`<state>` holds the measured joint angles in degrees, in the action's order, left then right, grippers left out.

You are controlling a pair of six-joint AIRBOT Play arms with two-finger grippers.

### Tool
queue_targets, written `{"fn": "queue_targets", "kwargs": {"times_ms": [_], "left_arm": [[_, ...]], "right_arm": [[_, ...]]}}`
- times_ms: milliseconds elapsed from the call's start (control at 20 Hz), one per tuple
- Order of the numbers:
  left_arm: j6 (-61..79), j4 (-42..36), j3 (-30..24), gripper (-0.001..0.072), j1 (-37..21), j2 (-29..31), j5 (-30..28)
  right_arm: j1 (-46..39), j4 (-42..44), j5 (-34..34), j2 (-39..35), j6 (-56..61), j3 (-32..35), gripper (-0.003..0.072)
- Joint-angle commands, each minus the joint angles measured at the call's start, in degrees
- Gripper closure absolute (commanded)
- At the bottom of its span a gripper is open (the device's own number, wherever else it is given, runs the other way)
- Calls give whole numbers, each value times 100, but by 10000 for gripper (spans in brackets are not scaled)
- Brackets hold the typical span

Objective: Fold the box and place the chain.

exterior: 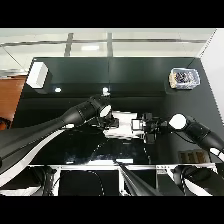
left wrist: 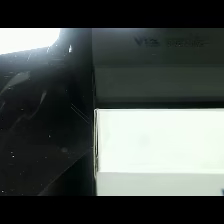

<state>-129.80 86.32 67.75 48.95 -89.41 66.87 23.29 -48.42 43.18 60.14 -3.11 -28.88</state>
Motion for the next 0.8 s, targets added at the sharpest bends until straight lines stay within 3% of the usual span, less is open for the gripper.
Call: {"fn": "queue_targets", "kwargs": {"times_ms": [0, 350, 550, 600, 650, 700, 750], "left_arm": [[-7, -4, 4, 686, -4, 0, -17], [-9, -7, 4, 686, -4, 0, -55], [-9, -9, 4, 685, -2, 0, -52], [-9, -9, 4, 685, -2, 0, -52], [-9, -9, 4, 685, -2, 0, -52], [-9, -9, 4, 686, -2, 0, -55], [-9, -9, 4, 685, -2, 0, -46]], "right_arm": [[4, 197, 46, 9, 11, -2, 486], [4, 1746, -103, 385, -31, -2, 486], [2, 1814, -225, 496, 48, -2, 485], [2, 1818, -223, 496, 70, -2, 400], [2, 1816, -227, 496, 105, -2, 174], [2, 1799, -216, 496, 131, -2, 364], [2, 1794, -192, 496, 166, -2, 406]]}}
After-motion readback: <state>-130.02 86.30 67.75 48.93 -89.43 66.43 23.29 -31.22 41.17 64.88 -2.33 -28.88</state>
